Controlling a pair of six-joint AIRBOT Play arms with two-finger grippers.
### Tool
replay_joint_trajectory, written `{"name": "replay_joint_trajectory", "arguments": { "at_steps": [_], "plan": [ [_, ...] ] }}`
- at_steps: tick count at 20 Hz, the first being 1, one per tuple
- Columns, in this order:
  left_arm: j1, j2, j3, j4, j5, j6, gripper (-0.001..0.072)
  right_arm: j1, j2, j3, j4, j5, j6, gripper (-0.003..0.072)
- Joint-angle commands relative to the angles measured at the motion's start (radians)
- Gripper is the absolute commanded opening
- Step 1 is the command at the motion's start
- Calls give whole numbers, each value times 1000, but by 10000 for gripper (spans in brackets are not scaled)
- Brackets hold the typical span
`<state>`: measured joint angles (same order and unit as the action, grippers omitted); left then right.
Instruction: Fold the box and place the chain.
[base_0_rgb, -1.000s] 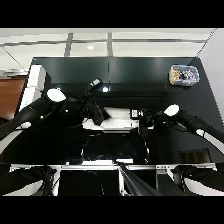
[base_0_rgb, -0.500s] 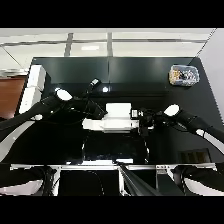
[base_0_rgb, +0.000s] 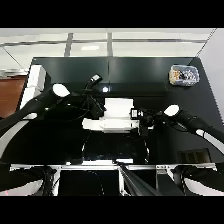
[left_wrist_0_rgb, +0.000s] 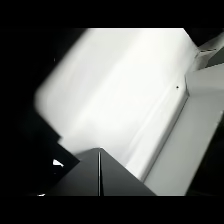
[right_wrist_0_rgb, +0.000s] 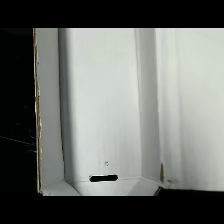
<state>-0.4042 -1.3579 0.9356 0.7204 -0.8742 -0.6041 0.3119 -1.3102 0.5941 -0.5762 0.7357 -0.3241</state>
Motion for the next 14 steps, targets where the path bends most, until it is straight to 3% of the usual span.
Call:
{"name": "replay_joint_trajectory", "arguments": {
  "at_steps": [1, 3, 6, 7, 8, 9, 12, 14],
  "plan": [
    [6, 169, -42, 216, 9, -28, 20, 0, 0, 1, 0, 1, -2, 489],
    [34, 235, -145, 298, 21, -3, 24, 0, 0, 1, 0, 1, -2, 490],
    [42, 239, -249, 289, -29, 254, 34, 0, 0, 1, 0, 1, -2, 489],
    [30, 231, -267, 289, -6, 340, 267, 0, 0, 1, 0, 1, -2, 489],
    [14, 224, -276, 288, 31, 402, 614, 0, 0, 1, 0, 0, -2, 489],
    [-5, 217, -277, 289, 74, 451, 711, 0, 0, 1, 0, 1, -2, 489],
    [-70, 201, -269, 293, 159, 618, 711, 0, 0, 1, 0, 1, -2, 489],
    [-76, 171, -259, 193, 161, 632, 701, 0, 0, 1, 0, 1, -2, 489]
  ]
}}
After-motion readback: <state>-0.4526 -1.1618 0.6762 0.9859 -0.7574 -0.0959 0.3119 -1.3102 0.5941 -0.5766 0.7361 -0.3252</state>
